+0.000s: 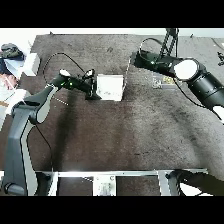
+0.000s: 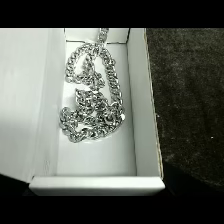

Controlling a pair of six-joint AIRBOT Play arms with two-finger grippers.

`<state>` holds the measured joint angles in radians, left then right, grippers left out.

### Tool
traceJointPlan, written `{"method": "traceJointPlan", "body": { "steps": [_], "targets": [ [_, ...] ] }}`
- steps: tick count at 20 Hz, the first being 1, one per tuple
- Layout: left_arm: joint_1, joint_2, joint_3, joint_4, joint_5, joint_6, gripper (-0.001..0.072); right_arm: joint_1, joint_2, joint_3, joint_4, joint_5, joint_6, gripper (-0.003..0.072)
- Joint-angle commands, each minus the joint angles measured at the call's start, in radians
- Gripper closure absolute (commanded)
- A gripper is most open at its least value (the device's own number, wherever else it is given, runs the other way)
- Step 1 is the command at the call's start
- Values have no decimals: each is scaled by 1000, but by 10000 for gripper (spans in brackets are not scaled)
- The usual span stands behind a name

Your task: Fold the box and place the chain.

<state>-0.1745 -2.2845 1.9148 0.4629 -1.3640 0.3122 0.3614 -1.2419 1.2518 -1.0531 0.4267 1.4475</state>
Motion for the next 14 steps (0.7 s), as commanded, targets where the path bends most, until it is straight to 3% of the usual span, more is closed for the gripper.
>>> {"method": "traceJointPlan", "body": {
  "steps": [1, 7, 14],
  "targets": [
    [1, 0, 0, 0, 0, 0, 305, 68, 21, 3, 6, -95, -5, 678],
    [1, 0, 0, 0, 0, 0, 305, 122, -24, 3, 7, -125, -4, 678],
    [1, 0, 0, 0, 0, 0, 304, 148, -237, 1, 6, -62, 15, 678]
  ]
}}
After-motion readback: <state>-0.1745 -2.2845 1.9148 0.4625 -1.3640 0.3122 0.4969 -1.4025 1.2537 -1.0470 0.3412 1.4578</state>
